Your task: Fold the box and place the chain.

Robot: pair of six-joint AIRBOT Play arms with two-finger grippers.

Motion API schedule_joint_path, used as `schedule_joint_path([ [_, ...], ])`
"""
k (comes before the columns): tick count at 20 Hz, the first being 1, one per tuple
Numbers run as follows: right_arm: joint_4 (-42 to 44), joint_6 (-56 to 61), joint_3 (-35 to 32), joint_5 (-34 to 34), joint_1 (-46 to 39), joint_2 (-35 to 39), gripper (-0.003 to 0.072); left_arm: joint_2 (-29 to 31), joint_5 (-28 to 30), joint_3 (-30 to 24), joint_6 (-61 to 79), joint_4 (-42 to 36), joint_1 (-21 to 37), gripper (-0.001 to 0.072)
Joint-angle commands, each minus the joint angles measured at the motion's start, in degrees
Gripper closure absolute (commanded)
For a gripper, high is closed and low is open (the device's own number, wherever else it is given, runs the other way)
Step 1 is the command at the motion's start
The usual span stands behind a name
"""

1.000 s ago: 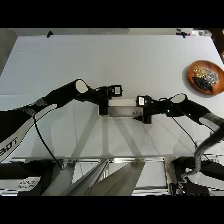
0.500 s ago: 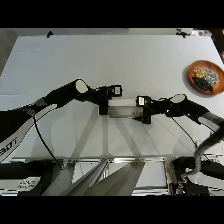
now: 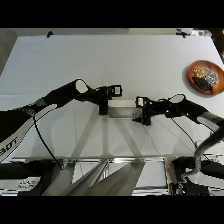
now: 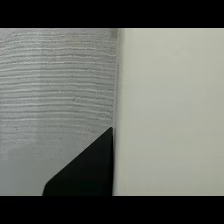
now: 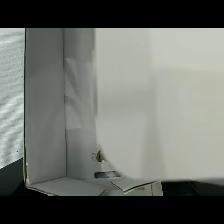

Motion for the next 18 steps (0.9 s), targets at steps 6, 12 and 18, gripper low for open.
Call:
schedule_joint_path([
  [6,0.07,1.77,0.04,4.02,-1.55,0.15,-0.0022,0.02,0.04,0.0,-0.02,-0.02,-0.02,0.0696],
  [12,3.23,1.73,0.04,4.74,-2.56,0.87,-0.0026,0.02,0.04,0.0,-0.02,-0.02,-0.02,0.0696],
  [18,3.48,0.5,0.02,2.05,-1.2,0.74,0.0004,0.02,0.04,0.0,-0.02,-0.02,-0.02,0.0696],
])
